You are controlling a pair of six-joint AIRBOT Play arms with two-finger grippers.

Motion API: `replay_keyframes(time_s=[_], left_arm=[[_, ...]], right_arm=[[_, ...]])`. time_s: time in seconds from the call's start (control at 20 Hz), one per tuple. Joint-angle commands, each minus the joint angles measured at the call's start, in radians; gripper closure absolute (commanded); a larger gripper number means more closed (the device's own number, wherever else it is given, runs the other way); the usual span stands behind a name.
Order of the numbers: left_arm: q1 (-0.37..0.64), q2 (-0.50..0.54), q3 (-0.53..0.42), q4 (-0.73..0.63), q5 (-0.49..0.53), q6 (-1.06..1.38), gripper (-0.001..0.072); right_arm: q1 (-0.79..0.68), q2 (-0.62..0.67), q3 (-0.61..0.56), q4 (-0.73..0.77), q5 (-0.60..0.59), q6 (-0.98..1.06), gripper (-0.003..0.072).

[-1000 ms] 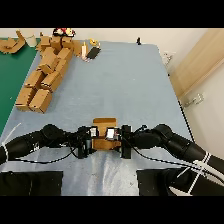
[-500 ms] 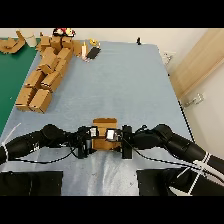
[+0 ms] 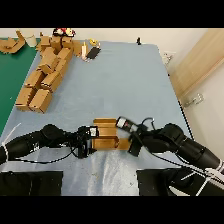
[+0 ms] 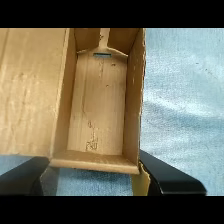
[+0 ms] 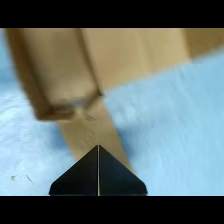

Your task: Fold the box.

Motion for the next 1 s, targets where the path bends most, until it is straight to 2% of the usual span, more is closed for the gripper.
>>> replay_keyframes(time_s=[0.0,0.15,0.3,0.75,0.95], left_arm=[[0.000,0.000,0.001,0.001,0.000,0.000,0.0111],[0.000,0.000,0.001,0.001,0.000,0.001,0.0112],[0.000,0.000,0.001,0.001,0.000,0.000,0.0112],[0.000,0.000,0.001,0.001,0.000,0.000,0.0112],[0.000,0.000,0.001,0.001,0.000,0.001,0.0112]], right_arm=[[-0.100,0.056,0.000,-0.239,-0.163,0.587,0.0686],[-0.271,0.056,-0.011,-0.078,-0.191,0.592,0.0685],[-0.367,0.031,-0.042,-0.019,-0.153,0.588,0.0685],[-0.373,-0.073,-0.112,0.341,-0.055,0.412,0.0685],[-0.373,-0.063,-0.111,0.458,-0.035,0.356,0.0685]])
